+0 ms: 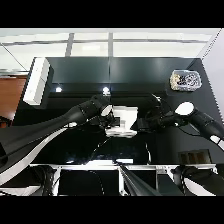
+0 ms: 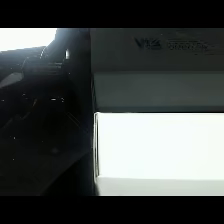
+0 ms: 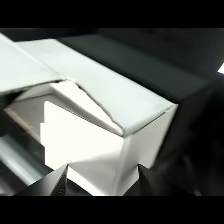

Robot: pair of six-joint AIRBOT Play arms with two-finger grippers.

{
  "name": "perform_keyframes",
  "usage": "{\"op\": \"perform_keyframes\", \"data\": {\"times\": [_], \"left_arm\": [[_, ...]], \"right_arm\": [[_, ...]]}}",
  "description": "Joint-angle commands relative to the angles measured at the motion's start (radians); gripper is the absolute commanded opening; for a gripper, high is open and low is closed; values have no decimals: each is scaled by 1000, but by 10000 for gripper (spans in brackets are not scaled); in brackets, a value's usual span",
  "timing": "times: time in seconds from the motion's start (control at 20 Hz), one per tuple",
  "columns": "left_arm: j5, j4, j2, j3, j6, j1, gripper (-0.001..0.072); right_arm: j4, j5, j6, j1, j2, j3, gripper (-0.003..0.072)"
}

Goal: Fold the box and place the chain.

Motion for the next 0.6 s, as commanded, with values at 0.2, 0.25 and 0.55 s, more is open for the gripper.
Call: {"op": "perform_keyframes", "data": {"times": [0.2, 0.25, 0.55], "left_arm": [[4, 0, -1, 0, 0, 0, 26], [5, 0, -1, 0, 0, 0, 26], [11, 0, -1, 0, 0, 0, 26]], "right_arm": [[-360, -78, 435, 198, -39, 87, 468], [-399, -78, 466, 222, -60, 111, 468], [-521, -45, 623, 301, -145, 227, 467]]}}
